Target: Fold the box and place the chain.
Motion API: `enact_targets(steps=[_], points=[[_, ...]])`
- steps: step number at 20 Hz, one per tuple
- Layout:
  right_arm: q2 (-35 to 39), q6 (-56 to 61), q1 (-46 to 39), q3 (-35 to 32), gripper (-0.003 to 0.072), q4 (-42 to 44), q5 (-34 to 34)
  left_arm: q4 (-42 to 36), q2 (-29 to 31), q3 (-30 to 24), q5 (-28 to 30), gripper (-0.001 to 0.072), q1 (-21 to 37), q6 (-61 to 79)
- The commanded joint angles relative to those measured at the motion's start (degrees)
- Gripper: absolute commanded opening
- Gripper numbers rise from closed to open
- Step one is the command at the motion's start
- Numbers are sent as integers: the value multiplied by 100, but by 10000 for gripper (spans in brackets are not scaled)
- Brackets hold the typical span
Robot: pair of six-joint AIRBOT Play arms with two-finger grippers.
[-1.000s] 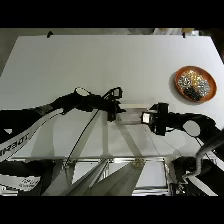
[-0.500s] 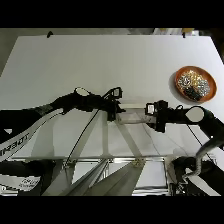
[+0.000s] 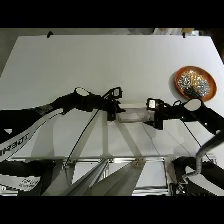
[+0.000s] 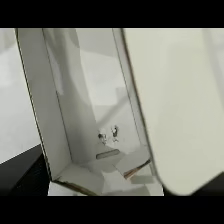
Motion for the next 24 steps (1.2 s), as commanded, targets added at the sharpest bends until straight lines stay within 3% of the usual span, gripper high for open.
enact_targets(steps=[1,8,9,10,13,24], points=[[-358,-107,-22,96,676,181,131,2,-4,0,-2,8,-2,2],[-568,-247,-15,96,626,186,210,2,-4,0,-2,8,-2,2],[-575,-258,-15,96,600,186,210,2,-4,0,-2,8,-2,2],[-586,-258,-17,96,509,184,212,2,-4,0,-2,8,-2,2],[-590,-256,-17,96,392,177,210,2,-4,0,-2,8,-2,2],[-588,-238,-17,96,394,164,205,2,-4,0,-2,8,-2,2]])
